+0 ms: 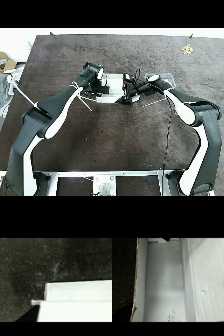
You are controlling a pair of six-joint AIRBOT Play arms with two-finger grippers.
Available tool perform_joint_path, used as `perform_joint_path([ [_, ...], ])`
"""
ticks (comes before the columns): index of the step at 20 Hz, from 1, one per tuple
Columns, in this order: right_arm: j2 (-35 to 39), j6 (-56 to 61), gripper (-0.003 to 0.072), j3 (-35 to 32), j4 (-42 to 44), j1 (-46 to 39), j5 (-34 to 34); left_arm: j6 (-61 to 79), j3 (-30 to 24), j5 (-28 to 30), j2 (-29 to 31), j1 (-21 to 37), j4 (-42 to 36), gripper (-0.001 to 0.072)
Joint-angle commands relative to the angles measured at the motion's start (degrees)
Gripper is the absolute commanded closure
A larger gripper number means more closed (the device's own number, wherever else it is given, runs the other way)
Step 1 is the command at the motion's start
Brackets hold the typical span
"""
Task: Fold the box and place the chain.
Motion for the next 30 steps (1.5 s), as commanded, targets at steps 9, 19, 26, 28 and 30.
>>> perform_joint_path([
  [9,0.04,-0.04,0.0312,0.00,-0.02,0.02,0.02,1.81,0.13,0.66,0.20,0.00,-2.47,0.0232],
  [19,0.02,-0.04,0.0312,0.00,-0.02,0.02,0.02,5.42,4.92,-7.85,5.05,0.24,-2.86,0.0232],
  [26,0.04,-0.04,0.0311,0.00,-0.02,0.02,0.02,34.05,4.63,2.12,14.10,1.55,-2.05,0.0232],
  [28,0.04,-0.04,0.0312,0.00,-0.02,0.02,0.02,41.94,4.63,2.62,15.06,4.57,-9.07,0.0232],
  [30,0.04,-0.04,0.0312,0.00,-0.02,0.02,0.04,51.67,4.37,2.97,15.13,8.83,-18.91,0.0232],
])
